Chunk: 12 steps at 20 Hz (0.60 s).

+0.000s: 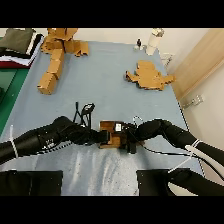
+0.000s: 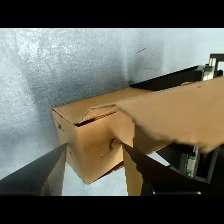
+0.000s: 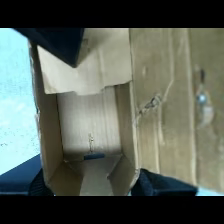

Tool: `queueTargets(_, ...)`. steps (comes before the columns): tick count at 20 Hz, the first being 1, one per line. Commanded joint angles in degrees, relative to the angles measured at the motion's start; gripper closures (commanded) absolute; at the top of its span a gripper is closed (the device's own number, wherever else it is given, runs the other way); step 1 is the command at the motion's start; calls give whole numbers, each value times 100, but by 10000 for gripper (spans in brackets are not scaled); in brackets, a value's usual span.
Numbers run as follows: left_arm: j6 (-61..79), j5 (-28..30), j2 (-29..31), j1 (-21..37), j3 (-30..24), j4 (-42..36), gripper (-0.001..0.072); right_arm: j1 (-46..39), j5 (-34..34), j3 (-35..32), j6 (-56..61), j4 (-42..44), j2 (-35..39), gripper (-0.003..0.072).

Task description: Fold the box.

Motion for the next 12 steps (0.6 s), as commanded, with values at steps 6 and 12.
queueTargets(6,-1622,881,-289,-245,588,1217,177,7,2,-2,-2,2,2,86)
queueTargets(12,-1749,968,-741,-315,612,1220,177,7,2,-2,-2,4,2,86)
